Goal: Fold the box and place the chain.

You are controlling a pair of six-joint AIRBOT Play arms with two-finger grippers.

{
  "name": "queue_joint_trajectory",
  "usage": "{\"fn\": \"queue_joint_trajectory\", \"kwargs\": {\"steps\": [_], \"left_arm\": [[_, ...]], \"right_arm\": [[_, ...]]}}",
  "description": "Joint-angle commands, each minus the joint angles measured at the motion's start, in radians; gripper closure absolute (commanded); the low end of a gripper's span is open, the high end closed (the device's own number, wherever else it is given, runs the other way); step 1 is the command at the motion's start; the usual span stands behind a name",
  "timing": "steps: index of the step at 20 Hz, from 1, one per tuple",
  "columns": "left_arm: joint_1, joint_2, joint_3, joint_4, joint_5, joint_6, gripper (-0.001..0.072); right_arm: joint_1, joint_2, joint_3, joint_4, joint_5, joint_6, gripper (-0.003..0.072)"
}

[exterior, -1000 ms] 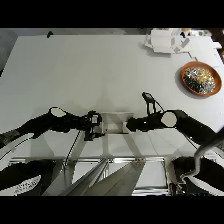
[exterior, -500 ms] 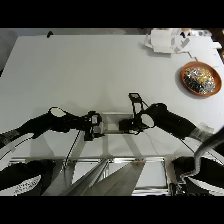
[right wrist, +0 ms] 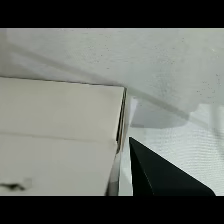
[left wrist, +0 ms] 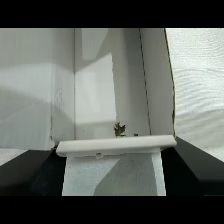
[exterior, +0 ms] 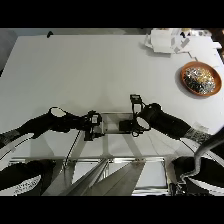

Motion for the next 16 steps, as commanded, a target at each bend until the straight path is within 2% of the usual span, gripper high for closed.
{"fn": "queue_joint_trajectory", "kwargs": {"steps": [1,3,6,7,11,13,16], "left_arm": [[0.0,0.0,0.0,0.0,0.0,0.0,0.0573],[0.0,0.0,0.0,0.0,0.0,0.0,0.0573],[0.0,0.0,0.0,0.0,0.0,0.0,0.0573],[0.0,0.0,0.0,0.0,0.0,0.0,0.0573],[0.0,0.0,0.0,0.0,0.0,0.0,0.0573],[0.0,0.0,0.0,0.0,0.0,0.0,0.0573],[0.0,0.0,0.0,0.0,0.0,0.0,0.0573]], "right_arm": [[0.002,-0.021,0.003,-0.016,0.005,0.049,0.0413],[0.017,-0.037,0.005,-0.023,0.007,0.051,0.0442],[0.031,-0.049,0.009,-0.033,0.011,0.051,0.0575],[0.031,-0.049,0.009,-0.034,0.012,0.051,0.0665],[0.031,-0.049,0.009,-0.043,0.01,0.048,0.066],[0.031,-0.049,0.009,-0.049,0.006,0.048,0.0434],[0.03,-0.047,0.01,-0.06,0.014,0.048,0.0443]]}}
